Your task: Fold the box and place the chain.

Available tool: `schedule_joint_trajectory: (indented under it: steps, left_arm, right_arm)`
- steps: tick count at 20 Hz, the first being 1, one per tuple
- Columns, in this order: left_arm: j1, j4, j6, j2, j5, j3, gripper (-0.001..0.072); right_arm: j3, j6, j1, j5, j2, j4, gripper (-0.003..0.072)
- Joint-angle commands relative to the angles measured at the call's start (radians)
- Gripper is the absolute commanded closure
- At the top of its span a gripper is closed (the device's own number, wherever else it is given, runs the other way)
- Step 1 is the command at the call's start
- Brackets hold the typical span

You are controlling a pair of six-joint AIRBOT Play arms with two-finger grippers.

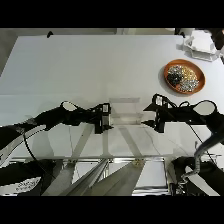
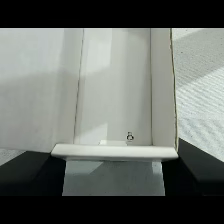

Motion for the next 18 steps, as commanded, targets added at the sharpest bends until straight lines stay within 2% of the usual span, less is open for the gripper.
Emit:
schedule_joint_trajectory:
  steps: [1, 3, 6, 12, 18]
  left_arm:
    - [0.000, 0.000, 0.000, 0.000, 0.000, 0.000, 0.0300]
    - [0.000, 0.000, 0.000, 0.000, 0.000, 0.000, 0.0300]
    - [0.000, 0.000, 0.000, 0.000, 0.000, 0.000, 0.0300]
    - [0.000, 0.000, 0.000, 0.000, 0.000, 0.000, 0.0300]
    - [0.000, 0.000, 0.000, 0.000, 0.000, 0.000, 0.0300]
  right_arm:
    - [-0.002, -0.108, -0.033, -0.010, -0.054, -0.114, 0.0099]
    - [-0.002, -0.212, -0.033, 0.000, -0.127, -0.087, 0.0098]
    - [-0.002, -0.253, -0.033, -0.026, -0.188, -0.080, 0.0099]
    - [-0.002, -0.282, -0.025, -0.048, -0.188, -0.018, 0.0099]
    - [-0.002, -0.278, 0.021, -0.046, -0.190, -0.019, 0.0110]
